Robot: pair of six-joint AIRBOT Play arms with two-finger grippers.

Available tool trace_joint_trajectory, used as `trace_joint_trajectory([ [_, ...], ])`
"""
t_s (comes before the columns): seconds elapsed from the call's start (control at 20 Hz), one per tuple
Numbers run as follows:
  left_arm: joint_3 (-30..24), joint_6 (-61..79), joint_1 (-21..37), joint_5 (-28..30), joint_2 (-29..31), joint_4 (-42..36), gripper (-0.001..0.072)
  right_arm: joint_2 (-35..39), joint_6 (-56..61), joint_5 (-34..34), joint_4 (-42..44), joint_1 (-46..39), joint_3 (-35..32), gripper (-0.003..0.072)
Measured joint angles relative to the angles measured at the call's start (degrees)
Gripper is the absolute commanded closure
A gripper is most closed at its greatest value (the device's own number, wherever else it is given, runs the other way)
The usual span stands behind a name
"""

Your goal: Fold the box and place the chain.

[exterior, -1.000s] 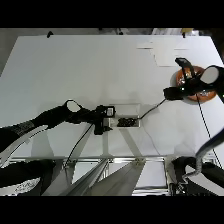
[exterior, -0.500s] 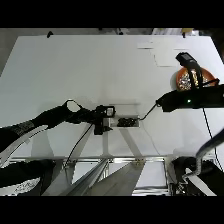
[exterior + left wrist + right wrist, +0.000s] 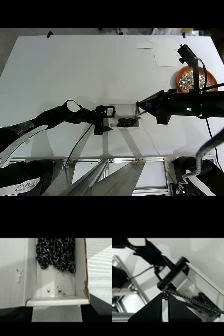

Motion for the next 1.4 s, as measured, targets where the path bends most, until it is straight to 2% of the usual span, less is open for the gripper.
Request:
trace_joint_trajectory([
  [0.35, 0.00, 0.00, 0.00, -0.02, 0.00, 0.00, 0.0499, -1.33, -1.75, -3.93, -0.28, 3.80, -1.44, 0.0669],
  [0.65, 0.00, 0.00, 0.00, -0.02, 0.00, 0.00, 0.0499, -4.50, -4.35, -6.67, -1.66, 4.44, -8.96, 0.0668],
  [0.85, 0.00, 0.00, 0.00, -0.02, 0.00, 0.00, 0.0499, -9.11, -7.78, -7.61, -1.99, 4.50, -12.81, 0.0660],
  [0.95, 0.00, 0.00, 0.00, 0.00, 0.00, 0.00, 0.0499, -11.82, -8.66, -7.91, -2.14, 4.50, -13.62, 0.0491],
  [1.0, 0.00, 0.00, 0.00, -0.02, 0.00, 0.00, 0.0499, -12.94, -8.94, -8.00, -2.19, 4.50, -13.86, 0.0459],
  [1.15, 0.00, 0.00, 0.00, -0.02, 0.00, 0.00, 0.0499, -14.01, -10.82, -7.34, -1.99, 4.50, -12.83, 0.0461],
  [1.3, 0.00, 0.00, 0.00, -0.02, 0.00, -0.02, 0.0499, -13.64, -12.79, -5.18, -1.97, 3.21, -8.11, 0.0480],
  [1.35, 0.00, 0.00, 0.00, -0.02, 0.00, -0.02, 0.0499, -13.57, -13.33, -4.15, -2.03, 2.10, -6.32, 0.0593],
  [1.4, 0.00, 0.00, 0.00, -0.02, 0.00, 0.00, 0.0499, -13.51, -14.05, -3.02, -2.14, 0.48, -4.57, 0.0671],
])
